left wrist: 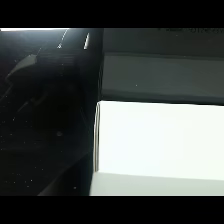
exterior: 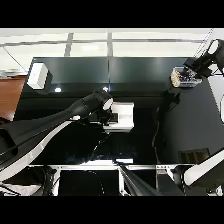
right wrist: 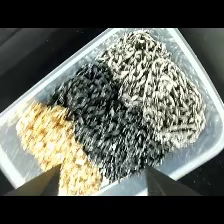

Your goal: Fold the box and place the chain.

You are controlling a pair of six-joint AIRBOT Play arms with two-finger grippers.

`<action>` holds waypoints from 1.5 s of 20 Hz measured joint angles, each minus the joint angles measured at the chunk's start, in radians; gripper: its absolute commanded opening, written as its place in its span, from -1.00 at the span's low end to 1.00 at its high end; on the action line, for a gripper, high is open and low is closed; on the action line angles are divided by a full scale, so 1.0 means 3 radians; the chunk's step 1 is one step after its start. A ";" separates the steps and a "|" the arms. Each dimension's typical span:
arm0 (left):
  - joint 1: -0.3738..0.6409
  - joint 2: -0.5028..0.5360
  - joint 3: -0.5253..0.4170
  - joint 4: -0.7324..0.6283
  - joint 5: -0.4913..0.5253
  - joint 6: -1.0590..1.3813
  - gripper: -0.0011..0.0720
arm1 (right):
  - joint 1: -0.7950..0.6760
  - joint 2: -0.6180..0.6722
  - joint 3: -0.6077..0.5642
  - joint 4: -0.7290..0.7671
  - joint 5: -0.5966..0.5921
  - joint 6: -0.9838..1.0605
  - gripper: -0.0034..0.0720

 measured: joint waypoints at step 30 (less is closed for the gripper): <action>0.0001 -0.0001 0.0000 -0.0006 0.0001 0.0000 -0.89 | -0.0104 0.0192 0.0216 0.0088 -0.0074 -0.0693 -0.89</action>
